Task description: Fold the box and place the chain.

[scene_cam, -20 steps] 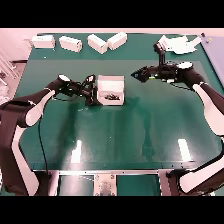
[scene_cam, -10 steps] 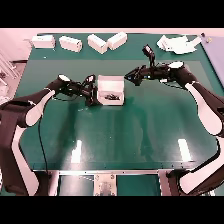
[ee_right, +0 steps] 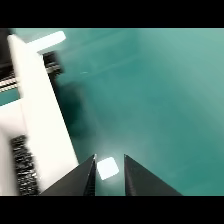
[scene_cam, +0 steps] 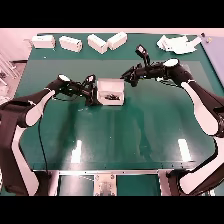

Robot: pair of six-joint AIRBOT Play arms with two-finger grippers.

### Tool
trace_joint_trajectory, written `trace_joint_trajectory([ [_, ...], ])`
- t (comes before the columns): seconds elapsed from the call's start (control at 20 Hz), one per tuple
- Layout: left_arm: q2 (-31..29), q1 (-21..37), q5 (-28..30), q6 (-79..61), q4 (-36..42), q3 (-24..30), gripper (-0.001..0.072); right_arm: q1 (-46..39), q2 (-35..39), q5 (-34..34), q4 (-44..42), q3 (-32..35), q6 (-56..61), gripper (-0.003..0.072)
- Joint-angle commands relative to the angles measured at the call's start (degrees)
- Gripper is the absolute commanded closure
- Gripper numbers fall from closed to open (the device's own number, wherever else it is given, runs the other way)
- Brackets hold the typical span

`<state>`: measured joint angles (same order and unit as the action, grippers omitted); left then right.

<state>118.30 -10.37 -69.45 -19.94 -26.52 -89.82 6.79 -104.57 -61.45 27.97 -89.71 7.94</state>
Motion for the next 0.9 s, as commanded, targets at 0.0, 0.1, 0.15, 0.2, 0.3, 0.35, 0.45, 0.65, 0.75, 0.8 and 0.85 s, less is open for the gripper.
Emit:
trace_joint_trajectory([
  [0.0,-0.02,0.07,0.0,-0.02,-0.02,-0.04,0.0331,0.96,0.59,-4.46,2.78,-0.17,-0.04,0.0468],
  [0.1,-0.02,0.07,0.02,-0.02,-0.02,-0.04,0.0331,1.53,1.2,-6.29,3.02,-0.26,-0.04,0.0446],
  [0.15,-0.02,0.07,0.0,-0.02,-0.02,-0.04,0.0331,1.79,1.46,-7.3,3.54,-0.28,-0.07,0.0366],
  [0.2,-0.02,0.07,0.0,-0.02,-0.02,-0.04,0.0331,2.21,1.88,-8.59,4.74,-0.42,-0.02,0.0345],
  [0.3,-0.02,0.07,0.0,-0.02,-0.02,-0.04,0.0331,3.41,2.91,-10.12,9.29,-0.46,0.0,0.0298],
  [0.35,-0.02,0.07,0.02,-0.02,-0.02,-0.04,0.0331,4.07,3.3,-10.08,11.39,-0.48,-0.02,0.0282],
  [0.45,-0.02,0.07,0.02,-0.02,-0.02,-0.04,0.0332,5.05,3.56,-10.14,12.83,-0.5,-0.02,0.0273],
  [0.65,-0.02,0.07,0.0,-0.02,-0.02,-0.04,0.0331,7.19,3.54,-9.99,14.14,-0.5,-0.09,0.0273],
  [0.75,-0.02,0.07,0.02,-0.02,-0.02,-0.04,0.0331,7.78,3.52,-9.97,14.32,-0.5,-0.26,0.0274],
  [0.8,-0.02,0.07,0.02,-0.02,-0.02,-0.04,0.0331,7.98,3.52,-9.94,14.34,-0.52,-0.33,0.0275],
  [0.85,-0.02,0.07,0.0,-0.02,-0.02,-0.04,0.0331,8.09,3.5,-9.92,14.34,-0.55,-0.96,0.0275],
])
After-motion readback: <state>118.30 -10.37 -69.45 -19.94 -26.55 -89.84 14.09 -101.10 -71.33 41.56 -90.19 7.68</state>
